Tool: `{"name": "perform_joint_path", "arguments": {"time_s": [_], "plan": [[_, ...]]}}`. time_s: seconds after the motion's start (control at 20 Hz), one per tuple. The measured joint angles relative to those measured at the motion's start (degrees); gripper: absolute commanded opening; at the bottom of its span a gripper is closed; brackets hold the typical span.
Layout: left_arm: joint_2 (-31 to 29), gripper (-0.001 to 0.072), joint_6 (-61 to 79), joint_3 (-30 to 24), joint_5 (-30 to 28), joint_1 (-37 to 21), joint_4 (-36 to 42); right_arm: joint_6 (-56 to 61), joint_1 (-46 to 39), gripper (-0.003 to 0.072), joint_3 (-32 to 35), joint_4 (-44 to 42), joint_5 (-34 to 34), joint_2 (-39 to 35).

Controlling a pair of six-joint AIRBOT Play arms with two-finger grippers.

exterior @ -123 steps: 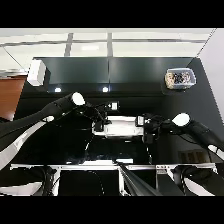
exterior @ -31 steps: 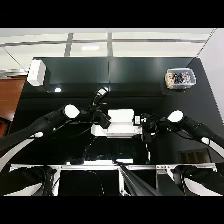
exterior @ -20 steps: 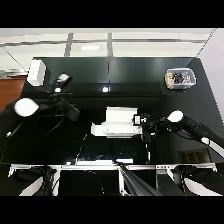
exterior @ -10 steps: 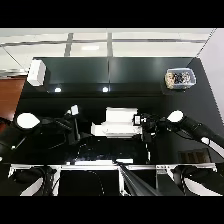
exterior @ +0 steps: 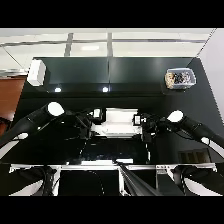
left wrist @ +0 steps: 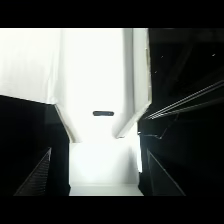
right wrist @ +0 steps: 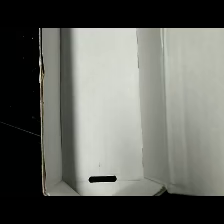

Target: Fold the box and place the chain.

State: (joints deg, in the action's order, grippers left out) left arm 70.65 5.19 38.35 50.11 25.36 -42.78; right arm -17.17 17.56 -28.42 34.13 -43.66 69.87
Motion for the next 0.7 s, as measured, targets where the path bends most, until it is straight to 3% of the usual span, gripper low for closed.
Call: {"name": "perform_joint_path", "arguments": {"time_s": [0.45,0.5,0.6,0.65,0.7], "plan": [[4.9,0.0673,0.1,2.8,-0.5,3.8,-2.0,0.0,0.0,0.0095,0.0,0.0,0.0,0.0],[5.0,0.0615,-0.7,3.1,-1.0,4.0,-2.4,0.0,0.0,0.0095,0.0,0.0,0.0,0.0],[5.2,0.039,-2.0,3.6,-0.4,4.2,-3.9,0.3,0.0,0.0095,0.0,-0.1,0.2,0.0],[5.3,0.0343,-2.7,3.7,-0.1,4.3,-4.2,0.3,0.0,0.0095,0.0,-0.2,0.3,0.0],[5.3,0.0343,-2.9,3.8,-0.2,4.4,-4.6,0.3,0.0,0.0095,0.0,-0.2,0.3,0.0]]}}
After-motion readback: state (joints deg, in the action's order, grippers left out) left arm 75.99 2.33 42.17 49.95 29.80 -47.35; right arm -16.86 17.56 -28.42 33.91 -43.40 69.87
